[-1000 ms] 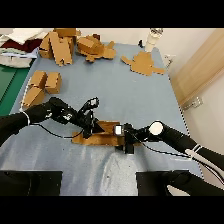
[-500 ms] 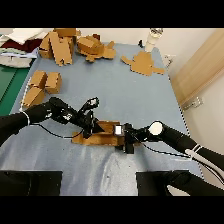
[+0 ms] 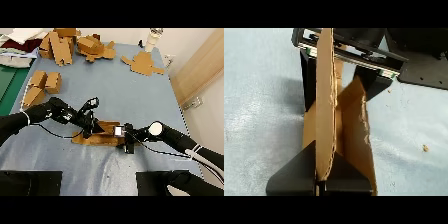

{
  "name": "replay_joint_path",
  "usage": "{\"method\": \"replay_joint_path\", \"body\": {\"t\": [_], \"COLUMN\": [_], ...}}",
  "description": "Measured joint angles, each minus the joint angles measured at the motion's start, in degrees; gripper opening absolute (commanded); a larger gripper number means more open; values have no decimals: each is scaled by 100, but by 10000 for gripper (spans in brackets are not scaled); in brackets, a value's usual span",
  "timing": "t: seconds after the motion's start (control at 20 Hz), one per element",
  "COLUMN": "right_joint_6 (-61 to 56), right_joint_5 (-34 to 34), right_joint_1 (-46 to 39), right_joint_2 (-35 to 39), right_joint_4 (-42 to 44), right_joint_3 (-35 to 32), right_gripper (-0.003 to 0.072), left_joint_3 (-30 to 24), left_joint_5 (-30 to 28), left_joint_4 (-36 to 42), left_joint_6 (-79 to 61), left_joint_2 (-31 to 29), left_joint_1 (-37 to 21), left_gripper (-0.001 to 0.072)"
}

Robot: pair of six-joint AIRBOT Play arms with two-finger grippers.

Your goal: Fold the box.

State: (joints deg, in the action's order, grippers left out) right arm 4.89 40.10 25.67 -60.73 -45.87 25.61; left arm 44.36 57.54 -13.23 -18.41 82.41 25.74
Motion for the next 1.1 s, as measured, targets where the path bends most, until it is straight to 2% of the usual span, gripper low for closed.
{"method": "replay_joint_path", "body": {"t": [0.75, 0.8, 0.85, 0.9, 1.1], "right_joint_6": [-33, -33, -33, -33, -35], "right_joint_5": [-9, -9, -7, -9, -7], "right_joint_1": [0, 0, 0, 0, 0], "right_joint_2": [0, 0, 0, 0, 0], "right_joint_4": [-85, -85, -85, -85, -85], "right_joint_3": [0, 0, 0, 0, 0], "right_gripper": [498, 498, 498, 498, 498], "left_joint_3": [63, 66, 81, 98, 160], "left_joint_5": [-260, -282, -326, -400, -407], "left_joint_4": [50, 44, 44, 37, 0], "left_joint_6": [138, 151, 175, 245, 590], "left_joint_2": [0, 0, 0, 2, 2], "left_joint_1": [-7, -7, -7, -13, -17], "left_gripper": [14, 136, 336, 371, 372]}}
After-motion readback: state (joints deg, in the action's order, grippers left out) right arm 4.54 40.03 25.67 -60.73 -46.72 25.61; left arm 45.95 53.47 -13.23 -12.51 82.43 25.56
